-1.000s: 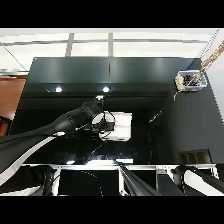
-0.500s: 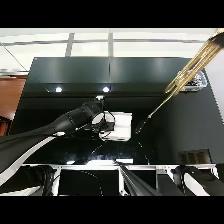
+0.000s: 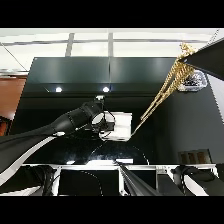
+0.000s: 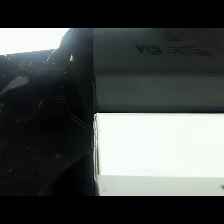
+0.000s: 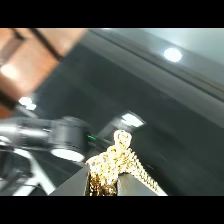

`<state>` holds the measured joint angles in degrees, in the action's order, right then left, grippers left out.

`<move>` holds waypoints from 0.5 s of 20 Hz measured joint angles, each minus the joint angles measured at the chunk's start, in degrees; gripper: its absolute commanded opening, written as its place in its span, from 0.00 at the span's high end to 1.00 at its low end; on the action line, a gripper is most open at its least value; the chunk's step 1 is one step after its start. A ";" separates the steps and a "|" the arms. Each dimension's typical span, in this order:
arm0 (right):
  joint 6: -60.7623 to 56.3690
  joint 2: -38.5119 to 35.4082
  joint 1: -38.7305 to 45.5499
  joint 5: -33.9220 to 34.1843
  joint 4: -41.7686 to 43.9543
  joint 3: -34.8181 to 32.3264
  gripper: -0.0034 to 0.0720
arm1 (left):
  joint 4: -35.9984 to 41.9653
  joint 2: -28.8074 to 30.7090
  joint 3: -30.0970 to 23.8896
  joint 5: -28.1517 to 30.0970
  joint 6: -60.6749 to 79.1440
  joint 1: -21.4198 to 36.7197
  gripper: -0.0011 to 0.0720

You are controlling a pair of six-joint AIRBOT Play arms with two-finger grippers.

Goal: Fold the box and place the chain.

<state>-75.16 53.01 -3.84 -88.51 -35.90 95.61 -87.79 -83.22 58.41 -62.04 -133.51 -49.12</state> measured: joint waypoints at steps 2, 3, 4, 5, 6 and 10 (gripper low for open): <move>0.37 0.00 -0.17 1.25 3.69 -0.04 0.95 | 0.00 -0.02 0.00 0.02 0.00 0.00 0.95; 0.44 0.00 -0.20 1.90 5.11 -0.04 0.95 | 0.00 -0.02 0.00 0.00 0.00 0.00 0.95; 0.61 0.00 -0.26 2.62 6.45 -0.04 0.95 | 0.00 -0.02 0.00 0.00 0.00 0.00 0.95; 0.66 0.00 -0.31 3.10 7.45 -0.04 0.95 | 0.00 0.00 0.00 0.02 0.00 0.02 0.95; 0.76 0.00 -0.31 3.76 8.26 -0.04 0.95 | 0.00 0.00 0.00 0.00 0.00 0.00 0.95; 0.92 0.02 -0.31 5.88 10.05 -0.04 0.95 | 0.00 0.00 0.00 0.00 0.00 0.00 0.95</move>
